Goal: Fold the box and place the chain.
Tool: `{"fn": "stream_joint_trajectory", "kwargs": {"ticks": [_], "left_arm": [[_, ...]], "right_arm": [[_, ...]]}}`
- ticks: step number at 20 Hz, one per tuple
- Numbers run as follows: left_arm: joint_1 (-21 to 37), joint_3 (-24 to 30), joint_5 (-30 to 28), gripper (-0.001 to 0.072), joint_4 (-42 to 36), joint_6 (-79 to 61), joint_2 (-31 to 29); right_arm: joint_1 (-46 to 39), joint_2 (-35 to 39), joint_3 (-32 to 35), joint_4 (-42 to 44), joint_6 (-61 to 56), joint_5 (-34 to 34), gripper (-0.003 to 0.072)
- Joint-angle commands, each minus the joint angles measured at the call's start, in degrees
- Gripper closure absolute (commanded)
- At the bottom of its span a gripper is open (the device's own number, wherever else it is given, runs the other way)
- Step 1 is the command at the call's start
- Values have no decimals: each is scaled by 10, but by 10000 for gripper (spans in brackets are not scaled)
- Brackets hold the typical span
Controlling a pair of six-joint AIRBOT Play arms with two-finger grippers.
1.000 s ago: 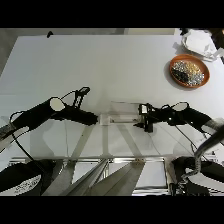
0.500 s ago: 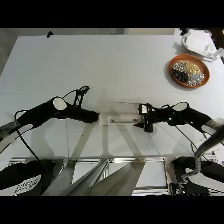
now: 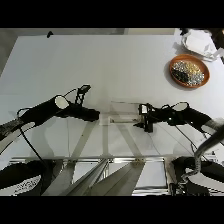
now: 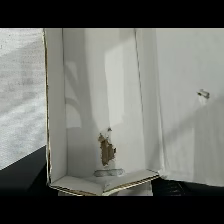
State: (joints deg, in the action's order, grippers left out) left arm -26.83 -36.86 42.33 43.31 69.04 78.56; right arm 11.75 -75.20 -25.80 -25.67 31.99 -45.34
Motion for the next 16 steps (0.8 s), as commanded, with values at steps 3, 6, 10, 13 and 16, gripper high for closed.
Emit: {"fn": "stream_joint_trajectory", "kwargs": {"ticks": [3,6,10,13,16], "left_arm": [[-4,-9,15,707,0,-5,3],[-3,-14,22,707,-2,-9,-9],[-3,-19,30,706,-4,-11,-17],[-4,-19,34,705,-16,-11,-17],[-4,-19,35,699,-28,-11,-24]], "right_arm": [[0,0,0,0,0,-1,276],[0,0,0,0,0,-1,276],[0,0,0,0,0,-1,276],[0,0,0,0,0,-1,276],[0,0,0,0,0,-1,276]]}}
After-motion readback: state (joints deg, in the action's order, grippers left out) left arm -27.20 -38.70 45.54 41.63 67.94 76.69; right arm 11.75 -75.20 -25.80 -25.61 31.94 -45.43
